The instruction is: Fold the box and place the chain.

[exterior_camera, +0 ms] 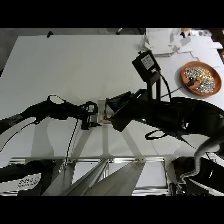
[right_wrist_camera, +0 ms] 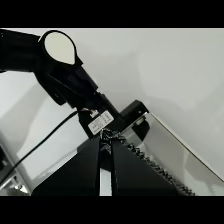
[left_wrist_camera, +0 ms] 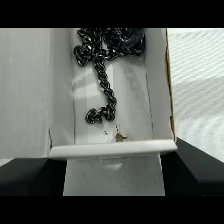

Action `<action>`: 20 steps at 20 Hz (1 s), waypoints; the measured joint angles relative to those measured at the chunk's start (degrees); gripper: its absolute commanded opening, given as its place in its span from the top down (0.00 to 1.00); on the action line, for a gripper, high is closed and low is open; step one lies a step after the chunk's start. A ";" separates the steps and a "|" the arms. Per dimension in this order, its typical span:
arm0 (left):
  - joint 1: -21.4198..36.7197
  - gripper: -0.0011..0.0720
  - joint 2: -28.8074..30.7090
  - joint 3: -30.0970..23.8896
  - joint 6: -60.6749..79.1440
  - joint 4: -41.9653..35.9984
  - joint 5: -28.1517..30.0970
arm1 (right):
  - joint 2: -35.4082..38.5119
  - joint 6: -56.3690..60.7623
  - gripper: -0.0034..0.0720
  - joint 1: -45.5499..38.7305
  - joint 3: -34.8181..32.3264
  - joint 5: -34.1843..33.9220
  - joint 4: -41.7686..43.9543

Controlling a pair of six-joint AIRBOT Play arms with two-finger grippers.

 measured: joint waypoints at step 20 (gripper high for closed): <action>0.00 0.94 0.00 0.00 0.00 0.00 -0.02 | -17.62 10.91 0.86 0.33 -6.05 -4.00 1.20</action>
